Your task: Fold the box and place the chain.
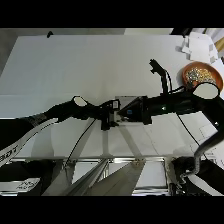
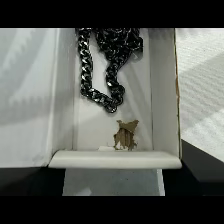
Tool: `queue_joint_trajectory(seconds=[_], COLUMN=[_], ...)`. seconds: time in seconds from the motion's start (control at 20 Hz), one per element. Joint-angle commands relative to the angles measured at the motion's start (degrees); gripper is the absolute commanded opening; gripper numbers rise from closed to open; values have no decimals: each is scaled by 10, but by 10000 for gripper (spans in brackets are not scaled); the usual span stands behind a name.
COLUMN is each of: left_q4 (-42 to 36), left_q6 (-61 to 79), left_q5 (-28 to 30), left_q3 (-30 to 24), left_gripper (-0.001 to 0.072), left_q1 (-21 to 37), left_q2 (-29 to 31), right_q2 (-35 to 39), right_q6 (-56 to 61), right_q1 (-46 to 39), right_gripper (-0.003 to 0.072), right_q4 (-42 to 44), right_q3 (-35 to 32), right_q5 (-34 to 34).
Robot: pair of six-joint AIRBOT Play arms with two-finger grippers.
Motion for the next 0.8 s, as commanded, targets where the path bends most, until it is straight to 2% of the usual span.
queue_joint_trajectory(seconds=[0.0,0.2,0.5,0.75], left_q4=[0,0,0,0], left_q6=[0,0,0,0], left_q5=[0,0,0,0], left_q3=[0,0,0,0], left_gripper=[321,321,321,321], left_q1=[0,0,0,0], left_q2=[0,0,0,0], right_q2=[0,0,-2,-19], right_q6=[-10,-10,37,46], right_q1=[14,14,14,20], right_gripper=[18,18,19,19], right_q4=[24,-7,-198,-217], right_q3=[0,0,0,0], right_q5=[-10,-31,-96,-151])
